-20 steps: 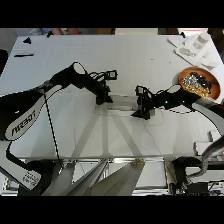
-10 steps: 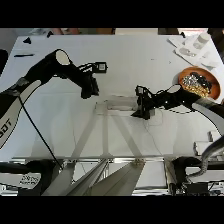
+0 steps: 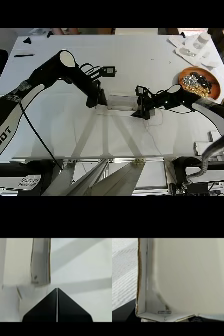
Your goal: Fold the box and place the chain.
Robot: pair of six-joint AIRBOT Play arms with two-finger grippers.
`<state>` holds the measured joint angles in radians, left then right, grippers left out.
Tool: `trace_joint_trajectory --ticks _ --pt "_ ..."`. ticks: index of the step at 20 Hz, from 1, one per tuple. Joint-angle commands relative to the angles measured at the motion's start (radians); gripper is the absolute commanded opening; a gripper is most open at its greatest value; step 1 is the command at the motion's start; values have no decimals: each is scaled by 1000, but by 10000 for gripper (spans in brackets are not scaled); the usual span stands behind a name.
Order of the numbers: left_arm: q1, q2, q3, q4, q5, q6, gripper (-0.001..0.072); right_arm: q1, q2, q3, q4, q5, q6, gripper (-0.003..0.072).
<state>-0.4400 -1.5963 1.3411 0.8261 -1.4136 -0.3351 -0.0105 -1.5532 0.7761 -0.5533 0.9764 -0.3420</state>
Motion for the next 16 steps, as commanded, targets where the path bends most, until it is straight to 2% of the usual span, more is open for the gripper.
trace_joint_trajectory --ticks 1,5,8,10,12,16 --pt "-19 -18 -1 -128 180 -6 12 0 0 1 0 0 0 397" --pt "-16 -59 -1 -130 493 -87 12 0 0 1 0 0 0 397" --pt "-16 -125 -1 -126 629 -117 12 0 0 1 0 0 0 397" --pt "-16 -182 -1 -93 637 -118 12 0 0 1 0 0 0 397" --pt "-16 -230 -1 -93 597 -119 12 0 0 1 0 0 0 397" --pt "-11 -231 -1 -106 526 -119 12 0 0 1 0 0 0 397"
